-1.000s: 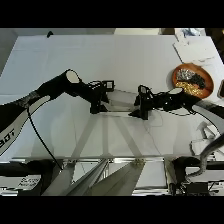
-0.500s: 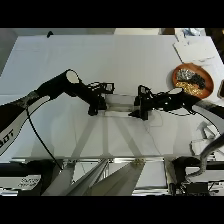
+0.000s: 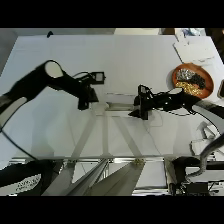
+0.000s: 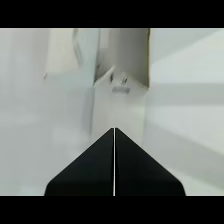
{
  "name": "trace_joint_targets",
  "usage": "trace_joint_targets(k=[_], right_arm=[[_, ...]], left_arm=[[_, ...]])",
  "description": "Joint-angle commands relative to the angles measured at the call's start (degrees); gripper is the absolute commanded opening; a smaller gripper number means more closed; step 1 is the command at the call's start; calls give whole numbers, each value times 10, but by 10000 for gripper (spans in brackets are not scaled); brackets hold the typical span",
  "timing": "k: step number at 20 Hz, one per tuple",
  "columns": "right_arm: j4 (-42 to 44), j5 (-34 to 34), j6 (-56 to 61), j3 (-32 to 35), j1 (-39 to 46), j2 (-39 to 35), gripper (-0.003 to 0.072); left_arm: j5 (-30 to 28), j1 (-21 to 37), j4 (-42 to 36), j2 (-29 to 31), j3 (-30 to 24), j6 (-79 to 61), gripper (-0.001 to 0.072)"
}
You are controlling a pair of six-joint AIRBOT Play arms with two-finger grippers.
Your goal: Fold the box and place the chain.
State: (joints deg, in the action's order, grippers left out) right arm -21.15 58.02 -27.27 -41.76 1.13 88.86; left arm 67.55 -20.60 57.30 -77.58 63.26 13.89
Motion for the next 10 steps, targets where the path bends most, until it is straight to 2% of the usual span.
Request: trace_joint_targets(k=[1, 6, 10], right_arm=[[0, 1, 0, 0, 0, 0, 461], [0, 1, 0, 0, 0, 0, 461], [0, 1, 0, 0, 0, 0, 461]], left_arm=[[8, 46, 86, 66, 0, 103, 6], [7, 126, 96, 68, -12, 319, 8], [-21, 123, 85, 45, -54, 423, 8]])
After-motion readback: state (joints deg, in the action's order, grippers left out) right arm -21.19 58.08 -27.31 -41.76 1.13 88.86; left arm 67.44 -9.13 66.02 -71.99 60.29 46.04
